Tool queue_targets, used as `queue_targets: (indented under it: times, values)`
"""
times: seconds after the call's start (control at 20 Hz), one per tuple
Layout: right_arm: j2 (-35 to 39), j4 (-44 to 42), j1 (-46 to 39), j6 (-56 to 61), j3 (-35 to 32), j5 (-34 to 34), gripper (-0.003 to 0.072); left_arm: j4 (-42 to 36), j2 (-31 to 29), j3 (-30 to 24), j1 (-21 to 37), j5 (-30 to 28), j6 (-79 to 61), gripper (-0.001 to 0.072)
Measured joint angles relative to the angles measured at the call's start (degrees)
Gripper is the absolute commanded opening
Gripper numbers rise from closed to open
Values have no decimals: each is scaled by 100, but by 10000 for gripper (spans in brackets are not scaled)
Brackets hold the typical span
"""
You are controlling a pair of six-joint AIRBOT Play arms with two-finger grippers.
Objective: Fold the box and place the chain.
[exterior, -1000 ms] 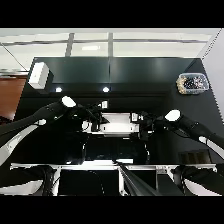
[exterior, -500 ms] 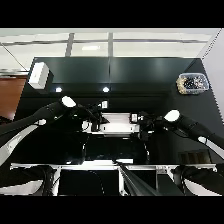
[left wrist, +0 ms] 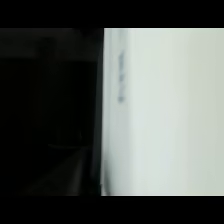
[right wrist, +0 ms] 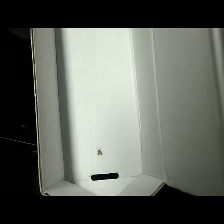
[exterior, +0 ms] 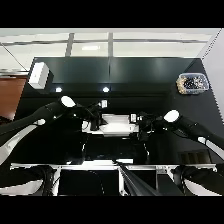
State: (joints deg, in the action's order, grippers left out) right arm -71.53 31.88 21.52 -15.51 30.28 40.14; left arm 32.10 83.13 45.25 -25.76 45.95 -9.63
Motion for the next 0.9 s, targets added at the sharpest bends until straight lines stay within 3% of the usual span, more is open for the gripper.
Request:
queue_targets:
  times: [0.05, 0.25, 0.3, 0.35, 0.4, 0.65, 0.75, 0.9]
  values:
    - [0, 0, 0, 0, 0, -2, 430, 35, -81, 9, 44, 2, 157, 513]
    - [0, 4, 0, 4, 0, -9, 430, 645, -734, 24, 264, 302, 890, 511]
    - [0, 4, 0, 7, 0, -9, 430, 837, -957, 28, 310, 382, 1141, 480]
    - [0, 4, 0, 7, 0, -9, 430, 1086, -1200, 28, 350, 544, 1458, 328]
    - [0, 7, 0, 7, 0, -11, 430, 1272, -1436, 28, 376, 728, 1786, 45]
    - [0, 9, 0, 7, 0, -11, 430, 1416, -2140, -70, 264, 1742, 3185, 30]
    - [0, 11, 0, 9, 0, -11, 431, 1056, -2159, -225, 35, 1606, 3410, 30]
    - [0, 11, 0, 9, 0, -11, 430, 223, -1937, -387, -201, 765, 3578, 30]
